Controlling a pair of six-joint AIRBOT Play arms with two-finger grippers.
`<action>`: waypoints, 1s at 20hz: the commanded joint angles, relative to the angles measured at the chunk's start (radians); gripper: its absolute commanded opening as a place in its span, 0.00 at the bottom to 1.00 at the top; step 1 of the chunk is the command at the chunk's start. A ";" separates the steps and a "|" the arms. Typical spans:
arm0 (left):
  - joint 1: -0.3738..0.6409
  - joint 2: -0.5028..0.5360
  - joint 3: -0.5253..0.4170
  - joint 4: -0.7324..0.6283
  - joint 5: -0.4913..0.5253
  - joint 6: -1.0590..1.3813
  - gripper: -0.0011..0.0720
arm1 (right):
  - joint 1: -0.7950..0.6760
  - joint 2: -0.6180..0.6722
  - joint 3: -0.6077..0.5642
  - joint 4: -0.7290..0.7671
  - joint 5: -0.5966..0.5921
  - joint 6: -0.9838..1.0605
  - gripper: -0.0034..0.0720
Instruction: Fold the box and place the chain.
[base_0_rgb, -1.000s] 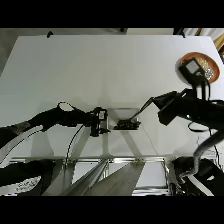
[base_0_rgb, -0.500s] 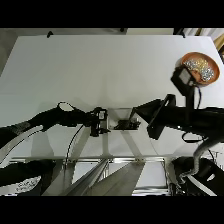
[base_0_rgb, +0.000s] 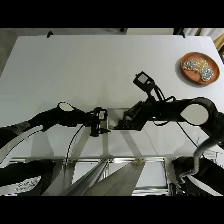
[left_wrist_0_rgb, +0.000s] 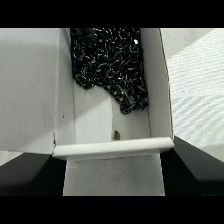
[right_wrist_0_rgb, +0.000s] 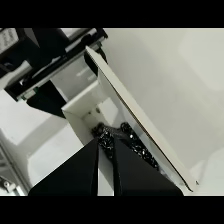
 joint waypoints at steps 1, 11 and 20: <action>0.001 0.000 0.000 0.000 0.000 0.000 0.30 | 0.003 -0.035 -0.001 0.002 0.013 -0.042 0.07; 0.001 0.001 0.000 0.000 0.000 0.000 0.30 | -0.175 0.055 -0.001 0.008 0.193 -0.116 0.28; 0.001 0.001 0.000 0.000 0.000 0.000 0.30 | -0.462 0.062 -0.209 0.017 0.251 -1.007 0.41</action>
